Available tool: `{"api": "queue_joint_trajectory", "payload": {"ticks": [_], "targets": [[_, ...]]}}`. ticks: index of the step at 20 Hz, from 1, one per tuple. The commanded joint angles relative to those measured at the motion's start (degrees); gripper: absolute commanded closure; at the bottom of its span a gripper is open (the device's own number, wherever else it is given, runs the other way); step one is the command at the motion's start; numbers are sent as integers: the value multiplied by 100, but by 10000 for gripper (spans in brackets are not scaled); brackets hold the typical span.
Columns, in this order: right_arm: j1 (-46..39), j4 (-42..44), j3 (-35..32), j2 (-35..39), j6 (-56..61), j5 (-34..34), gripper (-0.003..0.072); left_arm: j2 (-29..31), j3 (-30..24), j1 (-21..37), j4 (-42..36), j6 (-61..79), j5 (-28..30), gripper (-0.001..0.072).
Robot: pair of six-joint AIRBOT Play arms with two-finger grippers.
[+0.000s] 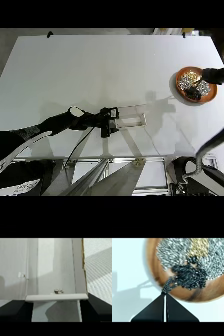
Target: Fold the box and place the chain.
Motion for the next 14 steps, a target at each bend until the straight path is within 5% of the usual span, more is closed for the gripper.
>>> {"api": "queue_joint_trajectory", "payload": {"ticks": [1, 6, 14], "targets": [[175, 308, 7, 870, -46, 249, 672, 0, 2, -2, 0, 2, 0, 340], [809, 527, 7, 1770, -46, 669, 672, 0, 2, -2, 0, 2, 2, 340], [2315, 1491, 7, 1928, -44, 1178, 672, 0, 2, -2, 0, 2, 2, 340]]}}
